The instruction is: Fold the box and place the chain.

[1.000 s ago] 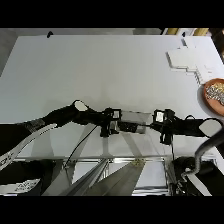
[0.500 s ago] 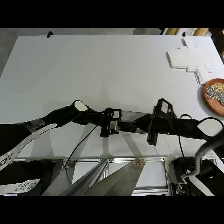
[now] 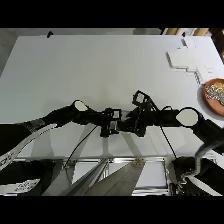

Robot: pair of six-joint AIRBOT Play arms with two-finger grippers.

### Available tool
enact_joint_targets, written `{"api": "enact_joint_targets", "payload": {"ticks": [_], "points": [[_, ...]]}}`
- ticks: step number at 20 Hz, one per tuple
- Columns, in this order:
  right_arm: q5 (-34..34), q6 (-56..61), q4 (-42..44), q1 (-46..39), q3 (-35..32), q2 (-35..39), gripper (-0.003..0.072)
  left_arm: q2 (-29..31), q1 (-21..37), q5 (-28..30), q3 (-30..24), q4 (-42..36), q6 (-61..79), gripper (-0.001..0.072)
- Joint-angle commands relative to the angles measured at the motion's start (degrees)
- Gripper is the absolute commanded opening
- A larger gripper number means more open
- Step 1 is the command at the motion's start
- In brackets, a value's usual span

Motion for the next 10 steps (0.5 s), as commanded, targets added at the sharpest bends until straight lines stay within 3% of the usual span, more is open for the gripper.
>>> {"api": "enact_joint_targets", "payload": {"ticks": [1, 3, 5, 7, 10], "points": [[10.86, 5.05, -12.72, 0.5, 7.96, -0.9, 0.0193, 0.02, 0.0, 0.0, 0.02, 0.0, 0.0, 0.0391], [13.55, 5.03, -17.22, 0.48, 14.56, -0.92, 0.0086, 0.02, 0.0, 0.0, 0.02, 0.0, 0.0, 0.0391], [10.8, 4.63, -19.37, -1.16, 18.1, -1.22, 0.0033, 0.02, 0.0, 0.0, 0.02, 0.02, 0.0, 0.0391], [8.44, 4.68, -20.24, -4.96, 18.18, -2.82, 0.0016, 0.02, 0.0, 0.0, 0.02, 0.02, 0.0, 0.0391], [13.25, 4.76, -20.17, -9.35, 18.14, -8.31, 0.0016, 0.02, 0.0, 0.0, 0.02, 0.02, 0.0, 0.0391]]}}
